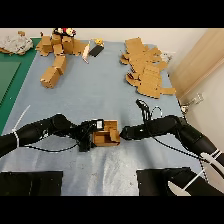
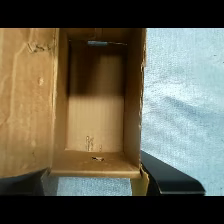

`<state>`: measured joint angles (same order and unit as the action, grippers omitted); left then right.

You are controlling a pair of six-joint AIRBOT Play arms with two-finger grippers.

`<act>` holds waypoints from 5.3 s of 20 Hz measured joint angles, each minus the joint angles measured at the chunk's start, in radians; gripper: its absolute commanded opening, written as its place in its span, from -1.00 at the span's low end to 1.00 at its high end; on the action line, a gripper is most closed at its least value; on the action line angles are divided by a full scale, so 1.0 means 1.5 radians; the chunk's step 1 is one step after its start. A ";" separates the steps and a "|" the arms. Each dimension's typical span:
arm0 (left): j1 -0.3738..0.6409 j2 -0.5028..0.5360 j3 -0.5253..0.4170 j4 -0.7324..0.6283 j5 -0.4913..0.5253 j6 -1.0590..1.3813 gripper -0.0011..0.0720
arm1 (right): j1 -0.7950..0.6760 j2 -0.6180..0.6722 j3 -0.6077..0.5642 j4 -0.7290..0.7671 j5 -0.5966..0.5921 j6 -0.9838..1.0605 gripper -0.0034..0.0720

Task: Fold the box.

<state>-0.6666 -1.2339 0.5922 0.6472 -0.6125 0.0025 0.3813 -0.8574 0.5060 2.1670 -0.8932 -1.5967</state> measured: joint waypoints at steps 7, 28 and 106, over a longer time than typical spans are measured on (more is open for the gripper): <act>0.000 0.000 0.000 0.000 0.000 0.000 0.29 | 0.060 -0.018 0.011 0.006 0.023 0.037 0.10; 0.000 0.000 0.000 0.000 0.000 0.000 0.29 | 0.331 -0.319 0.319 -0.420 -0.215 0.569 0.10; 0.000 0.000 0.000 0.000 0.001 0.000 0.29 | 0.174 -0.033 0.062 0.061 0.099 -0.660 0.33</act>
<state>-0.6666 -1.2343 0.5922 0.6472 -0.6109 0.0025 0.6430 -0.9066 0.5987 2.2585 -0.7452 -2.5874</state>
